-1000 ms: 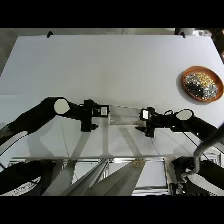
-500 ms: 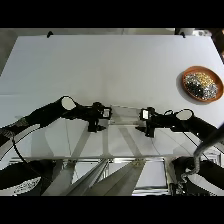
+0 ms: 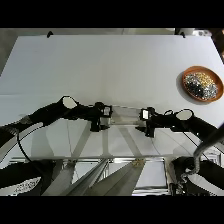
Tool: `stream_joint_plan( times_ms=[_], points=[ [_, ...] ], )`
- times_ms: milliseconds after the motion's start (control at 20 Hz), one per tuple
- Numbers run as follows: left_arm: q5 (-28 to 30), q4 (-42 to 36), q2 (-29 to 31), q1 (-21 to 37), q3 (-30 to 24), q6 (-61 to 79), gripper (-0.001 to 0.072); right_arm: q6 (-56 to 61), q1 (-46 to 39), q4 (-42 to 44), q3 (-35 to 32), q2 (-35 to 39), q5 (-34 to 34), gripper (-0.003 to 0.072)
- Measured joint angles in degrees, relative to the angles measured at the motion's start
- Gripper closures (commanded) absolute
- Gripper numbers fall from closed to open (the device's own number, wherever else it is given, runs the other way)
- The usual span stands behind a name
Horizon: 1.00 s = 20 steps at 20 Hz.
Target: Fold the box and place the chain.
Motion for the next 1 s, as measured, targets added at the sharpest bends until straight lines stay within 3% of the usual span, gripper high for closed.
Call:
stream_joint_plan(
  times_ms=[600,650,750,1000],
  points=[
    [0.79,-3.87,-3.65,-2.16,0.02,1.01,0.0016,-0.11,0.00,-0.07,0.02,0.00,0.07,0.0285],
    [0.76,-4.00,-3.85,-2.21,0.02,0.98,0.0060,-0.09,0.00,-0.04,0.00,0.00,0.07,0.0285],
    [0.87,-4.33,-4.20,-2.25,0.02,0.92,0.0240,-0.11,0.00,-0.09,0.02,0.00,0.09,0.0285],
    [0.61,-4.76,-4.50,-2.27,0.02,0.85,0.0357,-0.04,0.02,-0.07,0.02,0.00,0.09,0.0285]
  ],
)
